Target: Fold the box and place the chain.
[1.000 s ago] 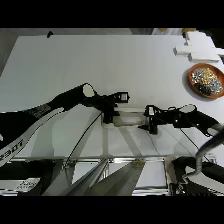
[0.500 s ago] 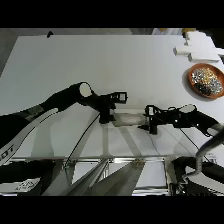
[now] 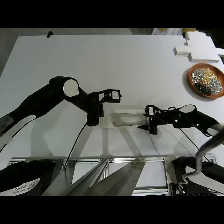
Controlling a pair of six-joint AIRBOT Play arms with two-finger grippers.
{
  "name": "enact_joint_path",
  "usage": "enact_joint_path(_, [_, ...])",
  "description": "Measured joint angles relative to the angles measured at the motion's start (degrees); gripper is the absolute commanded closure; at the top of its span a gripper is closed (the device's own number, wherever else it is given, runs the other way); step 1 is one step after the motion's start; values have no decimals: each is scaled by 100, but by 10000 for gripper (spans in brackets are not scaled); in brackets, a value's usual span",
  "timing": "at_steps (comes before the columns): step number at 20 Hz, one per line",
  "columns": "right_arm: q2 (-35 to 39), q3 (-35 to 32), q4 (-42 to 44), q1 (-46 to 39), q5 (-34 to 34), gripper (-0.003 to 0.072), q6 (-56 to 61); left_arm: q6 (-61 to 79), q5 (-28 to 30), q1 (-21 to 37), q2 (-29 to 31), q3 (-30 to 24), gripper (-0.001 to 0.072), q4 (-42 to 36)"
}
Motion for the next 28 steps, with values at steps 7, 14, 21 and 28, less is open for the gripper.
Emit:
enact_joint_path(7, [0, 0, 2, 0, -2, 288, 2, -74, 1799, -758, -149, 0, 707, -1056])
enact_joint_path(14, [0, 0, 0, 0, -2, 288, 2, -1342, 3943, -817, -1152, 0, 703, -1786])
enact_joint_path(21, [0, 0, -2, 2, -7, 288, -2, -2170, 3936, -800, -1357, 0, 707, -1582])
enact_joint_path(28, [0, 0, -2, 2, -7, 288, -2, -2293, 2662, -737, -39, -2, 703, 72])
